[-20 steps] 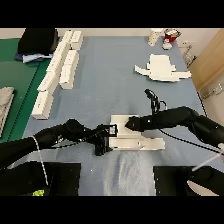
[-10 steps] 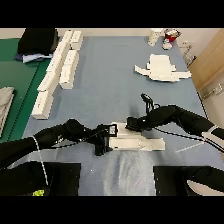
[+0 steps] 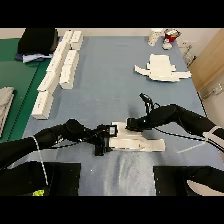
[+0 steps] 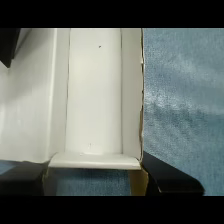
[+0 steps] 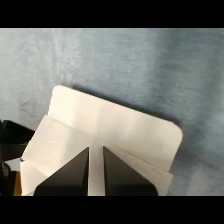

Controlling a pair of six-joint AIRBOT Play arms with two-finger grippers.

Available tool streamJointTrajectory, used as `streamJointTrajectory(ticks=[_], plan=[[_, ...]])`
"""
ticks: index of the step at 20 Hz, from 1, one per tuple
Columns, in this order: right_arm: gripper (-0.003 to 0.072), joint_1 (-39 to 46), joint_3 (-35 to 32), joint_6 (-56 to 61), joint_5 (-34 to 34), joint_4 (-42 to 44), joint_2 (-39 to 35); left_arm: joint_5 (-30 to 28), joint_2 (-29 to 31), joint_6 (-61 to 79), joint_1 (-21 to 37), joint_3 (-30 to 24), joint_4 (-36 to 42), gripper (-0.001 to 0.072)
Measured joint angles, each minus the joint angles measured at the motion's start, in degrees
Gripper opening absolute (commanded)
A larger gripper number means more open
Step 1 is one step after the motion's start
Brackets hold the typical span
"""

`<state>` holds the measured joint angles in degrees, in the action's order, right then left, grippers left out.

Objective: Fold the box.

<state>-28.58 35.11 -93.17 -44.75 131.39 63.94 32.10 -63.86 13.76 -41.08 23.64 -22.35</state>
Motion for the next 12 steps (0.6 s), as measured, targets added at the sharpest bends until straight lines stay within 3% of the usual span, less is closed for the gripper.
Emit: streamJointTrajectory(ticks=[5, 8, 9, 10, 11, 12], plan=[[0.0142, 0.00, 1.79, -5.38, -3.52, -5.46, -8.85, -0.11, 0.00, 0.00, 0.00, -0.02, 0.00, 0.0484], [0.0143, 0.00, 2.14, -10.78, -9.01, -9.94, -15.96, -0.13, 0.00, -0.02, 0.00, 0.00, 0.02, 0.0484], [0.0223, 0.00, 2.03, -13.40, -11.80, -11.23, -18.38, -0.15, 0.00, -0.02, 0.00, -0.02, 0.02, 0.0484], [0.0384, 0.00, 1.73, -16.09, -14.53, -12.07, -20.59, -0.20, 0.00, -0.02, 0.00, 0.00, 0.02, 0.0484], [0.0453, -0.02, 1.18, -18.71, -17.51, -13.25, -22.82, -0.22, 0.00, -0.02, 0.00, -0.02, 0.02, 0.0484], [0.0464, -0.02, 0.46, -20.81, -19.63, -14.53, -24.65, -0.22, 0.00, -0.04, 0.00, -0.02, 0.04, 0.0485]])
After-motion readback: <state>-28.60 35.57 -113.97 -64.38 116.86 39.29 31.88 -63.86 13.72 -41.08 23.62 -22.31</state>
